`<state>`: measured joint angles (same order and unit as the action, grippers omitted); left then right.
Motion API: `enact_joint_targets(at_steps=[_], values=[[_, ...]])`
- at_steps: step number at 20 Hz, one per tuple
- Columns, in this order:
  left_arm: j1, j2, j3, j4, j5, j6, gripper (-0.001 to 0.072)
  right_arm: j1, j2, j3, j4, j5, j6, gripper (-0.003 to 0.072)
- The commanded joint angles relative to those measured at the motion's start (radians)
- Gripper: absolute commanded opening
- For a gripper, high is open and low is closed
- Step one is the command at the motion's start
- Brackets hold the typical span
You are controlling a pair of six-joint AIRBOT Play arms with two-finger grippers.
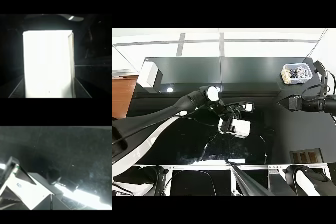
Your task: Fold the box and place the chain.
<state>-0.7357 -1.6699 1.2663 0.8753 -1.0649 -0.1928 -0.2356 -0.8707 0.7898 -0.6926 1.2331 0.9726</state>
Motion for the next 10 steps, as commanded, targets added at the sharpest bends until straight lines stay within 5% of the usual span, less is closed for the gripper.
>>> enact_joint_targets(at_steps=[1,3,4,5,10], values=[[-0.048,-0.033,0.001,0.0,0.108,-0.05,0.0709,0.0,0.0,0.001,-0.001,-0.003,0.0,0.0016],[-0.079,-0.046,0.001,0.059,0.132,-0.119,0.0708,-0.011,0.0,0.001,-0.002,-0.006,0.0,0.0017],[-0.083,-0.043,0.003,0.11,0.134,-0.226,0.06,-0.026,0.0,0.001,-0.002,-0.006,0.0,0.0017],[-0.079,-0.039,0.017,0.174,0.096,-0.337,0.0356,-0.046,0.001,0.001,-0.005,-0.006,0.0,0.0016],[0.097,0.086,0.048,0.376,-0.069,-0.656,0.027,-0.164,0.0,0.001,-0.086,0.0,0.001,0.0016]])
